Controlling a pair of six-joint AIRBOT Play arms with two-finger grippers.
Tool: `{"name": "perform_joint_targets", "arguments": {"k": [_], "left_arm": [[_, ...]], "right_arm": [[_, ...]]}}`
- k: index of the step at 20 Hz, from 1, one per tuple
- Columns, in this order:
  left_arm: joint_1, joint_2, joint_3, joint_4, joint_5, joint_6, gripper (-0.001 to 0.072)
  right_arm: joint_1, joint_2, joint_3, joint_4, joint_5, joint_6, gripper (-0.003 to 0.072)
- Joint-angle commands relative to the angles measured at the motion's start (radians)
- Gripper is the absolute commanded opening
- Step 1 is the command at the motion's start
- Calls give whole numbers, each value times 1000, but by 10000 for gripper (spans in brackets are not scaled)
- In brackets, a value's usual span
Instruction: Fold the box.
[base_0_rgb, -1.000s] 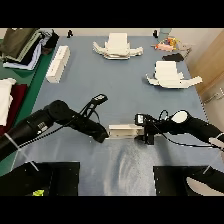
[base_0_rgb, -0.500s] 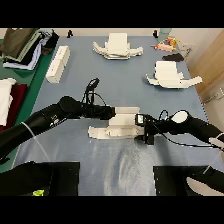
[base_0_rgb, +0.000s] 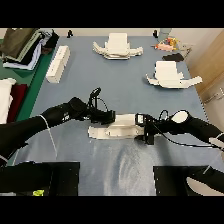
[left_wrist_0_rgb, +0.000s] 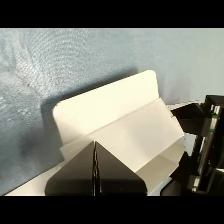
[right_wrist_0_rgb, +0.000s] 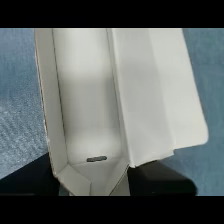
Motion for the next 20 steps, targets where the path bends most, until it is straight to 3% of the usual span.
{"name": "perform_joint_targets", "arguments": {"k": [1,5,10,13,19,20], "left_arm": [[3,-14,49,8,-28,18,15],[65,25,147,105,-206,52,15],[149,237,159,307,-410,86,15],[139,366,145,384,-444,143,15],[96,533,10,380,-455,628,18],[113,533,-18,377,-454,687,86]], "right_arm": [[1,0,0,0,0,0,459],[1,0,0,0,0,0,459],[1,0,0,0,0,0,459],[1,0,0,0,0,0,459],[1,0,0,0,0,0,459],[1,0,0,0,0,0,458]]}}
